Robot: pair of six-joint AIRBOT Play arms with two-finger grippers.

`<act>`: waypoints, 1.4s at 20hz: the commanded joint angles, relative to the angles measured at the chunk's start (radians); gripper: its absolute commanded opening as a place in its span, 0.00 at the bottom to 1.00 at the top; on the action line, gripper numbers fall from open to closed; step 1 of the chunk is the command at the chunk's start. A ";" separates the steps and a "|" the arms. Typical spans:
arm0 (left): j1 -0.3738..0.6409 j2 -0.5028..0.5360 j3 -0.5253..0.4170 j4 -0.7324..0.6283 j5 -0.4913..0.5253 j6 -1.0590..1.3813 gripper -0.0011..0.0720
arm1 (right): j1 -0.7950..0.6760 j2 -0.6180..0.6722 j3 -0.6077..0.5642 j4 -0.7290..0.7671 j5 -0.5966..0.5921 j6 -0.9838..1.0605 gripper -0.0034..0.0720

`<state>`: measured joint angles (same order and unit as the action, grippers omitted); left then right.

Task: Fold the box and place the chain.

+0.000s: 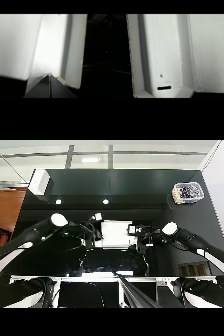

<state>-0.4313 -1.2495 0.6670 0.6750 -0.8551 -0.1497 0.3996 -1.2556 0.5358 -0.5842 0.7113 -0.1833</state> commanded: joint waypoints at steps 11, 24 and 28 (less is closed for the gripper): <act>0.535 0.231 -0.139 0.199 -0.276 -1.073 0.05 | 0.003 -0.001 0.000 -0.001 0.000 0.000 0.44; 0.271 -0.026 -0.183 -0.127 -0.129 -0.972 0.06 | 0.003 -0.001 0.000 -0.003 0.000 0.000 0.44; 0.274 -0.026 -0.145 -0.135 -0.181 -0.855 0.06 | 0.003 -0.001 0.000 -0.003 0.000 0.000 0.44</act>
